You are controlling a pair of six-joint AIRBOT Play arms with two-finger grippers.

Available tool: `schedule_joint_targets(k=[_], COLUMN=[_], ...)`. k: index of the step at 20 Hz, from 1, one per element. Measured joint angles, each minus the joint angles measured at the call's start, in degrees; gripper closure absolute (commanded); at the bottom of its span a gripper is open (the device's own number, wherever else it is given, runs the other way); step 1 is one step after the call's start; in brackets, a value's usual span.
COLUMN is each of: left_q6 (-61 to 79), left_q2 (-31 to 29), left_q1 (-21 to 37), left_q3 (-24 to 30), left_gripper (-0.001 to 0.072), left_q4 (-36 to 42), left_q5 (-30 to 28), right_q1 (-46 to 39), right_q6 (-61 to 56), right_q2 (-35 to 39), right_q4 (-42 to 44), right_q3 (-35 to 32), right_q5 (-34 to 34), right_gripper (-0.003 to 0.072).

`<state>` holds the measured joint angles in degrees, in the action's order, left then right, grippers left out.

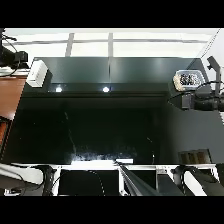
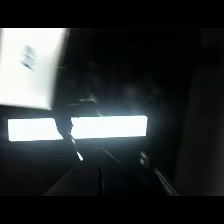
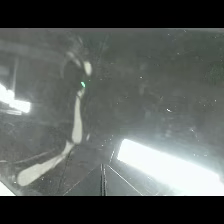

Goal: Fold the box and place the chain.

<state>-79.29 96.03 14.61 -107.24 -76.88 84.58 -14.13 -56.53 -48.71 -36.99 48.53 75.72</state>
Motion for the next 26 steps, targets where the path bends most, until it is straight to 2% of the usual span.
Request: schedule_joint_targets(k=[2, 3, 7, 8, 10, 11, 13, 16, 26], left_q6=[-0.72, -1.14, -1.75, -1.75, -1.90, -1.97, -1.97, -2.01, -2.12], left_q2=[-9.86, -15.89, -39.69, -44.63, -53.33, -56.39, -61.11, -64.63, -66.45], left_q1=[-3.80, -6.29, -15.45, -16.90, -18.78, -19.30, -19.98, -20.50, -20.76], left_q3=[11.41, 18.86, 50.95, 57.59, 68.11, 71.36, 75.69, 78.62, 80.32], left_gripper=[0.0681, 0.0681, 0.0680, 0.0680, 0.0679, 0.0679, 0.0679, 0.0679, 0.0679], left_q4=[1.75, 2.34, 2.86, 2.86, 2.86, 2.75, 2.19, 1.84, 1.51], left_q5=[-4.68, -8.74, -30.23, -34.99, -41.90, -43.80, -45.27, -46.21, -46.88], right_q1=[0.00, 0.00, 0.00, 0.00, 0.00, 0.00, 0.00, 0.00, 0.00], right_q6=[1.31, 2.64, 5.88, 6.29, 6.86, 7.04, 7.21, 7.39, 7.50], right_q2=[2.91, 4.35, 8.04, 8.41, 8.96, 9.09, 9.31, 9.46, 9.53], right_q4=[-0.55, -0.72, -4.24, -5.29, -6.19, -6.43, -6.51, -6.60, -6.75], right_q3=[-1.22, -2.40, -10.19, -12.00, -14.49, -15.19, -16.09, -16.70, -17.05], right_q5=[-2.54, -5.03, -18.67, -21.44, -25.40, -26.45, -27.87, -28.92, -29.70], right_gripper=[0.0667, 0.0667, 0.0666, 0.0666, 0.0666, 0.0666, 0.0666, 0.0666, 0.0666])
